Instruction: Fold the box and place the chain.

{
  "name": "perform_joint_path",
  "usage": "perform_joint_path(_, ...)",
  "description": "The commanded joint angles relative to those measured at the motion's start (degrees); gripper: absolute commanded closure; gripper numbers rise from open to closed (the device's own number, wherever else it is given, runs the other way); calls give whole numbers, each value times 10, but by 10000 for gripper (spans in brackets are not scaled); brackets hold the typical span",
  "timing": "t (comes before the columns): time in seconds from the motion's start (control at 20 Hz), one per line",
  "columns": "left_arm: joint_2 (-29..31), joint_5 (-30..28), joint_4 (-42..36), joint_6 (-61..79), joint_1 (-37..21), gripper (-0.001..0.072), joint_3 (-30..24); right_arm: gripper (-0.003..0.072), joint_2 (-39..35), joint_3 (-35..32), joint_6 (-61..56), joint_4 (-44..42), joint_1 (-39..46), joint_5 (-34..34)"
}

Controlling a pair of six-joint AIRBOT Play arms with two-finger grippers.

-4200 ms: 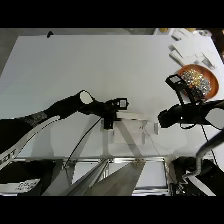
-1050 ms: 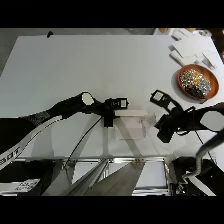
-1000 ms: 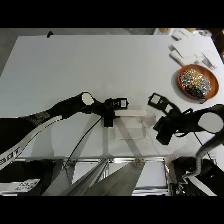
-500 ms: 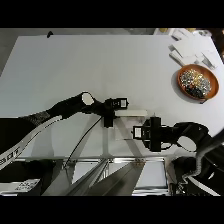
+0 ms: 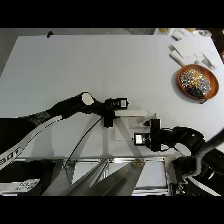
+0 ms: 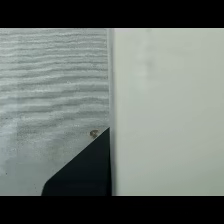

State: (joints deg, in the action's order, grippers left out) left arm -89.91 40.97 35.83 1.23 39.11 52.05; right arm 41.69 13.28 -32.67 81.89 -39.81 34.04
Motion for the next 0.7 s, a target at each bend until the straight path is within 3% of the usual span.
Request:
perform_joint_path(0.0,0,0,0,0,0,701,0,-4,6,-5,2,4,-17,-13)
perform_joint_path(0.3,0,0,0,0,0,701,0,-4,-10,-5,-1,4,-52,25)
perform_joint_path(0.65,0,0,0,0,0,701,0,-3,-10,12,0,-11,-10,-30)
